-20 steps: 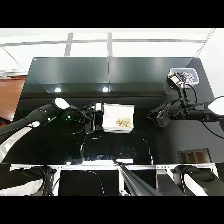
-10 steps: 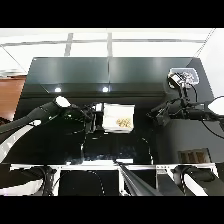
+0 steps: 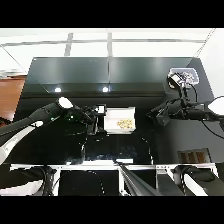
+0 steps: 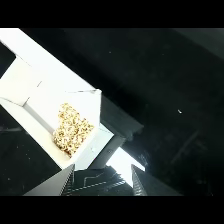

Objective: Fold the box and place the chain.

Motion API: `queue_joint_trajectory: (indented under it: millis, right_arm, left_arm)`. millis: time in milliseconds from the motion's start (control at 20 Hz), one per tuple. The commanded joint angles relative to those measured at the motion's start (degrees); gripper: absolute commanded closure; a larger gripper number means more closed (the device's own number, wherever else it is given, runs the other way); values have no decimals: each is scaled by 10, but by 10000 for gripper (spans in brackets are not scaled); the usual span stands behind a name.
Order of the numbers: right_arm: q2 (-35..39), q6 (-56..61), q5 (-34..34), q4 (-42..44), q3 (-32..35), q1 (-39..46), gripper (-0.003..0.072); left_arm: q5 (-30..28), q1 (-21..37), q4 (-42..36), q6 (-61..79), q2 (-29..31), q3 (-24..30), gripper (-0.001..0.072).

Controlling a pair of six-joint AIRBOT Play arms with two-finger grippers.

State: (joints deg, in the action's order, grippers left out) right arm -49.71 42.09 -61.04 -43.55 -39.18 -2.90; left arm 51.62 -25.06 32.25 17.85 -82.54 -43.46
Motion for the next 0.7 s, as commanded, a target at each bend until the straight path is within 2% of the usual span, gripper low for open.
queue_joint_trajectory:
  millis: [0, 50, 200, 300, 400, 650]
  right_arm:
    - [0, 19, 11, 0, 0, -5, 89]
    - [-2, 41, 42, 0, 0, -14, 5]
    - [-20, 84, 173, 15, 0, -58, 5]
    - [-53, 86, 242, 65, -9, -78, 6]
    - [-107, 84, 255, 117, -33, -87, 7]
    - [-217, 45, 210, 120, -84, -112, 8]
  left_arm:
    - [-4, -2, 1, -1, 0, 0, 208]
    - [-4, -2, 1, -1, 0, 0, 208]
    - [-4, -2, 1, -1, 0, 0, 208]
    - [-4, -2, 1, -1, 0, 0, 208]
    - [-3, -2, 1, -1, 0, 0, 208]
    - [-4, -2, 1, -1, 0, 0, 208]
